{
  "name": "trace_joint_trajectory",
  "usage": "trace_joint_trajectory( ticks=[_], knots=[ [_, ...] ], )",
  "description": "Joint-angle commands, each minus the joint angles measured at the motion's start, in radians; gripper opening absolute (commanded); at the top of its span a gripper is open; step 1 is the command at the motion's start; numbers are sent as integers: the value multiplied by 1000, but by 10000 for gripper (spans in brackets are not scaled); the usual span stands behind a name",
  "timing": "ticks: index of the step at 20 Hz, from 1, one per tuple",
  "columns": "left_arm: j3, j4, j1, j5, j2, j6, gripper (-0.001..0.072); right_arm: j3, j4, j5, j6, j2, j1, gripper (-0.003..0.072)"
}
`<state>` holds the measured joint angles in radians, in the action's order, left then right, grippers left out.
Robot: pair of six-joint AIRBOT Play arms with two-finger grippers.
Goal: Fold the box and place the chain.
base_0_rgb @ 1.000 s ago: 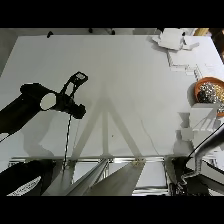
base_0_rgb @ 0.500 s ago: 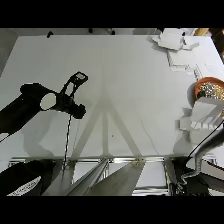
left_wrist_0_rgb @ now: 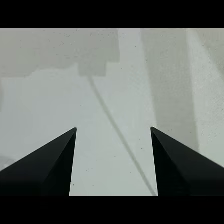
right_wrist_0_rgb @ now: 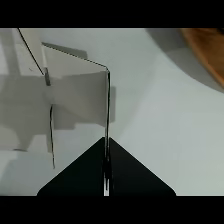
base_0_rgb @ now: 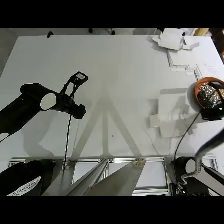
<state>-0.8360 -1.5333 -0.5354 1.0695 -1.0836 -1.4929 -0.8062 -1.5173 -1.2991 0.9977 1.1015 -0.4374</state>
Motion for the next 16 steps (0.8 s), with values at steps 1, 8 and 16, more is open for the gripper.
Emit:
trace_joint_trajectory(
  ticks=[1, 8, 16],
  knots=[
    [0, 0, 0, 0, 1, 0, 514, 58, 193, -18, 2, -126, 196, 20],
    [0, 50, -1, -95, -1, -15, 511, 204, 311, 42, 104, -393, 353, 21],
    [0, 512, -2, -275, -117, 170, 514, 228, 315, 31, 104, -407, 359, 22]
  ],
)
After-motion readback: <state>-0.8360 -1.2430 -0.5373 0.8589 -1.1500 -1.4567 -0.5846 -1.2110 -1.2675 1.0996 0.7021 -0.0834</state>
